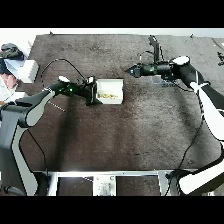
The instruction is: Fold the box and place the chain.
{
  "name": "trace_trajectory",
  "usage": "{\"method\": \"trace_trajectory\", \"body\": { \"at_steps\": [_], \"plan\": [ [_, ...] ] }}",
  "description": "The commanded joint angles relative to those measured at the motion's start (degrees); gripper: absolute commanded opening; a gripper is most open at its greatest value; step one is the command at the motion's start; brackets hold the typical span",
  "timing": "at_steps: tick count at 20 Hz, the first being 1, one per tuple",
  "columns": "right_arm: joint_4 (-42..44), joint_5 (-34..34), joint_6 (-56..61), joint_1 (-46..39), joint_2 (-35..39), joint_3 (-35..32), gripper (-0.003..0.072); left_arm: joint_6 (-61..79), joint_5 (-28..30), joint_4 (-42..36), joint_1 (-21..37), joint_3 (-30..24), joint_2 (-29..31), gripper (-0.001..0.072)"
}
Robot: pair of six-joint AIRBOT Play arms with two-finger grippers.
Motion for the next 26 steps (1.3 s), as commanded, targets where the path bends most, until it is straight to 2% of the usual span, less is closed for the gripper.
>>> {"method": "trace_trajectory", "body": {
  "at_steps": [1, 9, 10, 11, 12, 22, 26],
  "plan": [
    [-3.63, 2.95, -1.46, 0.42, -2.82, 2.54, 0.0096, 0.02, 0.02, 0.0, 0.04, 0.0, -0.02, 0.0263],
    [-10.08, 6.23, -7.43, 5.09, -2.8, 2.49, 0.0113, 0.0, 0.04, 0.02, 0.04, 0.02, -0.02, 0.0264],
    [-9.66, 8.09, -9.86, 5.38, -2.78, 2.51, 0.0136, 0.02, 0.04, 0.02, 0.04, 0.0, -0.02, 0.0263],
    [-9.62, 9.49, -10.86, 5.62, -2.73, 2.49, 0.0294, 0.02, 0.04, 0.02, 0.04, 0.0, -0.02, 0.0264],
    [-9.75, 10.38, -11.13, 5.79, -2.73, 2.49, 0.0303, 0.02, 0.04, 0.02, 0.04, 0.0, -0.02, 0.0263],
    [-10.56, 9.2, -22.23, 8.79, -2.78, 2.43, 0.0303, 0.02, 0.04, 0.02, 0.04, 0.0, -0.02, 0.0264],
    [-11.15, 7.56, -22.51, 9.18, -3.21, 2.43, 0.0304, 0.02, 0.04, 0.0, 0.04, 0.02, -0.02, 0.0264]
  ]
}}
